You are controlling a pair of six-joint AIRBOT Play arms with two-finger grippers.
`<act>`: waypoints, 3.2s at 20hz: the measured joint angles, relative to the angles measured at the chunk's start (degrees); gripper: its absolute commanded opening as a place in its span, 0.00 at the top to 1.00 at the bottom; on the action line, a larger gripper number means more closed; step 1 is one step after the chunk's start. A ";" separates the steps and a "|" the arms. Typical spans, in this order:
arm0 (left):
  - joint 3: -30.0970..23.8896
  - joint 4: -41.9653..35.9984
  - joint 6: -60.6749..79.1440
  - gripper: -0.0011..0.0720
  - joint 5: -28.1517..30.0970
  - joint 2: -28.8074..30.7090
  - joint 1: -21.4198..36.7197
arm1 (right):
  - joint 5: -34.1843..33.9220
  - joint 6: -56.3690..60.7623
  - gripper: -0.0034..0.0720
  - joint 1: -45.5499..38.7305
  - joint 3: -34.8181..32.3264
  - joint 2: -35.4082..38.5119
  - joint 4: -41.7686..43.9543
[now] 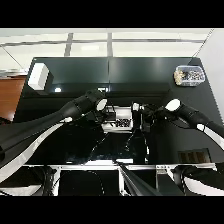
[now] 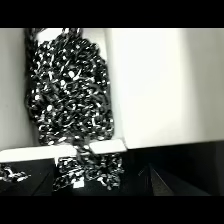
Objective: Fold the box and place the chain.
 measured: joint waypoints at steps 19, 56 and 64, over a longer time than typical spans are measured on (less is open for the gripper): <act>0.00 0.00 0.02 0.95 0.17 0.00 0.00 | 9.38 46.95 0.94 -0.59 3.69 19.96 -22.40; 0.00 0.02 0.02 0.95 0.66 -0.02 0.00 | 26.71 75.67 0.94 -7.48 32.22 29.62 0.35; 0.00 0.00 0.02 0.95 0.92 -0.02 0.00 | 27.39 76.78 0.94 -5.57 31.89 27.15 6.23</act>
